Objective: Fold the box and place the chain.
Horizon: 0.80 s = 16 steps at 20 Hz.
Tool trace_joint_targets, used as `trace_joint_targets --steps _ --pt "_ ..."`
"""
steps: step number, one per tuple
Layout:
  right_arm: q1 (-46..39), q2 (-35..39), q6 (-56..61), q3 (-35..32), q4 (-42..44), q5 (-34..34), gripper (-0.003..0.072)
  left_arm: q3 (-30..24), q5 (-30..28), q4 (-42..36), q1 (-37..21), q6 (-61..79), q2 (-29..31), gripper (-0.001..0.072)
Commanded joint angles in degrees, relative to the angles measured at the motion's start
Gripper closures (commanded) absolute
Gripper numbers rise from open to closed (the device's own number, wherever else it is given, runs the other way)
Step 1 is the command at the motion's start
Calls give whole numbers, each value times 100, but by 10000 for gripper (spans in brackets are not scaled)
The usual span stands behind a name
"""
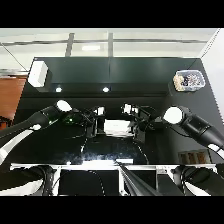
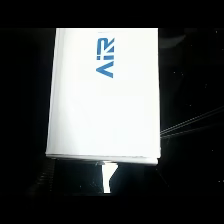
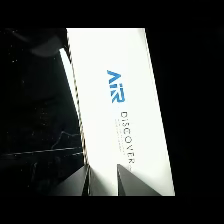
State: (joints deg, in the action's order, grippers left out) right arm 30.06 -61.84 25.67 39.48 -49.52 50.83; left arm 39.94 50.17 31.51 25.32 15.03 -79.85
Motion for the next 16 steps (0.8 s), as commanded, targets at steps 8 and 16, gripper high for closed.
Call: trace_joint_targets --steps 8,16 --pt "-715 476 2933 260 245 1038 605 0 0 0 4 0 -2 246" --pt "-1032 138 3071 -817 3939 291 664 0 0 0 4 0 -2 245"
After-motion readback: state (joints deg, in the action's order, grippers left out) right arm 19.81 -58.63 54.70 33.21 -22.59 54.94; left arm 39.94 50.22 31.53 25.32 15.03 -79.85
